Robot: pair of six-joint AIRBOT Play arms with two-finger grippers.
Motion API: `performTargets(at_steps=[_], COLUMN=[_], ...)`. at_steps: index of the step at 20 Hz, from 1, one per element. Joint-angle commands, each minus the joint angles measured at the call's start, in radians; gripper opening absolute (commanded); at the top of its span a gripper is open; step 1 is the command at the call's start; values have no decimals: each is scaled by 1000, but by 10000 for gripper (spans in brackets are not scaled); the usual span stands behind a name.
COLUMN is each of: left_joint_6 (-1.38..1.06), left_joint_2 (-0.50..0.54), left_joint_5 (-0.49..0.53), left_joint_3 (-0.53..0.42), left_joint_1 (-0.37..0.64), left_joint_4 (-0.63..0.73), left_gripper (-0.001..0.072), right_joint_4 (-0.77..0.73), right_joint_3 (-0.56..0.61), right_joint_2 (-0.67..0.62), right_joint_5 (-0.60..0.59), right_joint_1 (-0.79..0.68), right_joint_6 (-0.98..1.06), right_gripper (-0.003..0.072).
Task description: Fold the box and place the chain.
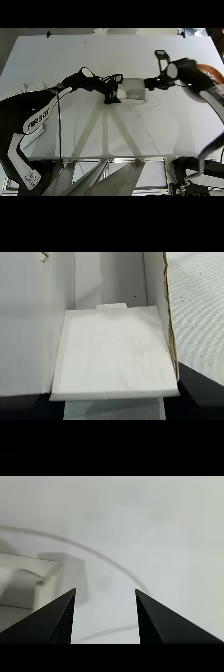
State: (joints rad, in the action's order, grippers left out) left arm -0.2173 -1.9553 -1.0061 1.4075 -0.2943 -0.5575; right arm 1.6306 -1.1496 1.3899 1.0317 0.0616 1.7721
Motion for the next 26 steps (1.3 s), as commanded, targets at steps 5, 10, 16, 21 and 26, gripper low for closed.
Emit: performTargets(at_steps=[5, 10, 16, 21, 26], left_joint_6=[0, 0, 0, 0, 0], left_joint_2=[0, 0, 0, 0, 0], left_joint_5=[0, 0, 0, 0, 0], left_joint_3=[1, 1, 1, 1, 1], left_joint_1=[1, 1, 1, 1, 1], left_joint_4=[0, 0, 0, 0, 0], left_gripper=[321, 321, 321, 321, 321], right_joint_4=[85, 91, 84, 40, 27], right_joint_3=[-5, -5, -6, -84, -122], right_joint_2=[-109, -79, 95, 251, 314], right_joint_5=[36, -161, -269, -284, -267], right_joint_1=[-398, -653, -768, -768, -768], right_joint_6=[-167, -264, -341, -341, -341], right_gripper=[409, 418, 449, 452, 376])
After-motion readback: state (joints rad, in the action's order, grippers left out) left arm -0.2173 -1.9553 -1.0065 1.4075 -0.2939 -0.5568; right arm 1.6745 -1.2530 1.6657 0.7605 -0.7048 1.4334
